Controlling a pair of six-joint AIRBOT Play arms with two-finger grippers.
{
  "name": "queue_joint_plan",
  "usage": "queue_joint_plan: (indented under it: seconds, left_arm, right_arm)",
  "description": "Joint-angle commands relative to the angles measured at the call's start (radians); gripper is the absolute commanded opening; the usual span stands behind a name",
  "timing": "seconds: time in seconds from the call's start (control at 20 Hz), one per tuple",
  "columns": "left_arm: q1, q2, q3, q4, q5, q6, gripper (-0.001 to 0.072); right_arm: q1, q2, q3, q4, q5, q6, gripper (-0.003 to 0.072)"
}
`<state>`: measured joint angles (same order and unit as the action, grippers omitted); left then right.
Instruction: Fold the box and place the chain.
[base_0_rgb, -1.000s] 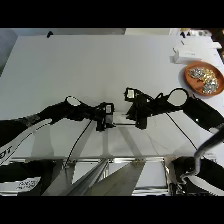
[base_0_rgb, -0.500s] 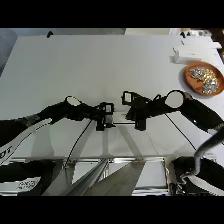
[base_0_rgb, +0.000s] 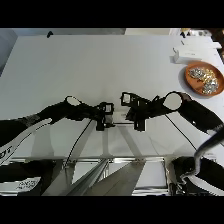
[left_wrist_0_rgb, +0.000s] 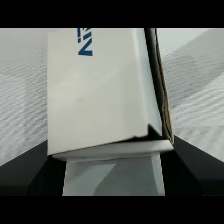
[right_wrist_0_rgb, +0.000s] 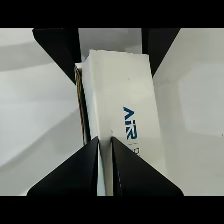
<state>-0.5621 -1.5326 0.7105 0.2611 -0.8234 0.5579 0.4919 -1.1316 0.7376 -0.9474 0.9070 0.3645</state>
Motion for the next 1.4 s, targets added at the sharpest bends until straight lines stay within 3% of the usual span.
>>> queue_joint_plan:
  seconds: [0.0, 0.4, 0.5, 0.55, 0.9, 0.95, 1.05, 1.35]
  left_arm:
    - [0.000, 0.001, 0.000, 0.001, -0.003, -0.001, 0.0252]
    - [0.000, 0.001, 0.000, 0.001, -0.003, -0.001, 0.0252]
    - [0.000, 0.001, 0.000, 0.001, -0.003, -0.001, 0.0252]
    - [0.000, 0.001, 0.000, 0.001, -0.003, -0.001, 0.0252]
    - [0.000, 0.001, 0.000, 0.001, -0.003, -0.001, 0.0252]
    - [0.000, 0.001, 0.000, 0.001, -0.003, -0.001, 0.0252]
    - [0.000, 0.001, 0.000, 0.001, -0.003, -0.001, 0.0252]
    - [0.000, 0.001, 0.000, 0.001, -0.003, -0.001, 0.0252]
  right_arm:
    - [0.008, -0.001, -0.002, -0.010, 0.048, 0.005, 0.0063]
    - [0.049, -0.001, -0.041, -0.009, 0.044, 0.035, 0.0076]
    - [0.049, 0.000, -0.041, -0.001, 0.043, 0.035, 0.0268]
    - [0.049, 0.001, -0.041, 0.012, 0.044, 0.035, 0.0281]
    - [0.048, 0.058, -0.040, 0.038, 0.042, 0.034, 0.0280]
    - [0.048, 0.072, -0.040, 0.037, 0.037, 0.034, 0.0265]
    - [0.048, 0.081, -0.041, 0.034, 0.027, 0.036, 0.0024]
    - [0.048, 0.023, -0.041, -0.069, -0.057, 0.165, 0.0023]
